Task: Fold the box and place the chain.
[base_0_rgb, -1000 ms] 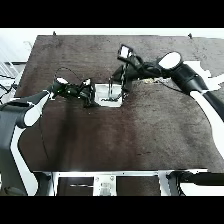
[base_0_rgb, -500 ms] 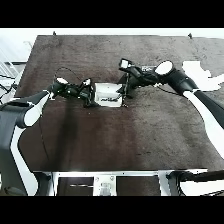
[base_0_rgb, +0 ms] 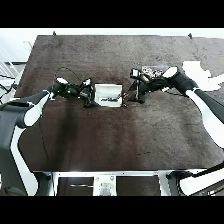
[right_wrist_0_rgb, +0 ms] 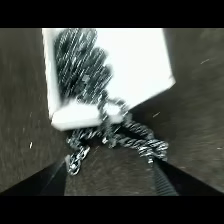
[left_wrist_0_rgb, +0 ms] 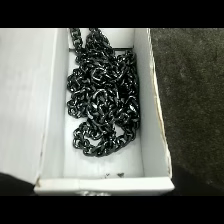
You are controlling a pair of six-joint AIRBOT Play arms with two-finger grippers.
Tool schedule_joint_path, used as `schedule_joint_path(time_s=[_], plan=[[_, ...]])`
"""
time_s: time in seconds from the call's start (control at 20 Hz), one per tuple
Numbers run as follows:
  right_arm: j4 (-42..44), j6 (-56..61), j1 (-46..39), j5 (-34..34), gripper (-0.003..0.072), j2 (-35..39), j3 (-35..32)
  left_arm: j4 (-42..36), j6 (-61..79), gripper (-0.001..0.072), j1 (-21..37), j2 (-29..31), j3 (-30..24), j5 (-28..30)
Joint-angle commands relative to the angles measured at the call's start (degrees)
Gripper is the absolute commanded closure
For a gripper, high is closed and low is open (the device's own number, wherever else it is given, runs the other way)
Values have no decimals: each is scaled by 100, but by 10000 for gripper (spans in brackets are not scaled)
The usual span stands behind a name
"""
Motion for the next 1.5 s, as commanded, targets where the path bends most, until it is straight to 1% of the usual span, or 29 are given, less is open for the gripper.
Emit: schedule_joint_path(time_s=[0.0, 0.25, 0.6, 0.65, 0.7, 0.75, 0.8, 0.85, 0.9, 1.05, 1.25, 1.45], plan=[[-46, -588, 55, 52, 53, -452, -9, 0, 2, 182, -2, 0, 0, 4], [-39, -739, 267, -286, 54, -621, 13, 0, 2, 181, -2, 0, 0, 4], [153, -732, 345, -350, 56, -885, 127, 0, 2, 182, -2, 0, -2, 4], [151, -702, 343, -345, 94, -914, 125, 0, 2, 181, -2, 0, 0, 4], [105, -686, 339, -326, 263, -922, 125, 0, 2, 181, -2, 0, 0, 4], [-2, -669, 339, -326, 461, -914, 131, 0, 2, 182, -2, 0, -2, 4], [-129, -603, 317, -289, 544, -896, 157, 0, 2, 181, -2, 0, -2, 4], [-240, -505, 291, -282, 651, -850, 166, 0, 2, 181, -2, 0, -2, 2], [-339, -396, 254, -280, 681, -772, 168, 0, 2, 181, -2, 0, 0, 2], [-363, -363, 166, -107, 682, -385, 168, 0, 2, 182, -2, 0, 0, 2], [-328, -107, 177, 131, 682, 365, 168, 0, 2, 182, -2, 0, 0, 2], [28, -66, 262, 225, 682, 1196, 168, 0, 2, 181, -2, 0, 0, 2]])
